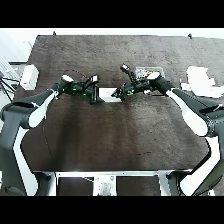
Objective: Fold the box and place the chain.
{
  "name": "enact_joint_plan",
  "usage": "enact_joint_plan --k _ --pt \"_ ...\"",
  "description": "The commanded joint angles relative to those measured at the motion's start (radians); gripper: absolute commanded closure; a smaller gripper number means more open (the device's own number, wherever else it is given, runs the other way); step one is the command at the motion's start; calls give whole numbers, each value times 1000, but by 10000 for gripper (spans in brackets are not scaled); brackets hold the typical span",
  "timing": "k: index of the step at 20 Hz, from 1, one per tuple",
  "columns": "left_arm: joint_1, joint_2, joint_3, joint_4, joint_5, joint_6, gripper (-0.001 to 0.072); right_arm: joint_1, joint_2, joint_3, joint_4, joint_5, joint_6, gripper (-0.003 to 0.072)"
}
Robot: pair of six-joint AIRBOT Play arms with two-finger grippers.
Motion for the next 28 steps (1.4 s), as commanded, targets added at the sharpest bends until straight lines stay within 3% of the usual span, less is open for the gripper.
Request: enact_joint_plan --k 1,4,7,14,18,22,28 --pt "0 1 0 -2 2 -1 253 13 0 0 -26 -23 8 672" --pt "0 1 0 -2 2 -1 253 14 23 19 29 -15 7 672" --pt "0 1 0 -2 2 -1 253 14 128 20 132 -16 -45 672" --pt "0 1 0 -2 0 -1 253 -10 420 -37 113 -16 93 673" --pt "0 1 0 -5 0 -1 253 -26 593 -215 96 -31 134 673" --pt "0 1 0 -11 2 -1 253 -53 759 -476 46 -161 178 673" --pt "0 1 0 -27 3 -4 253 -74 859 -756 46 -275 197 673"
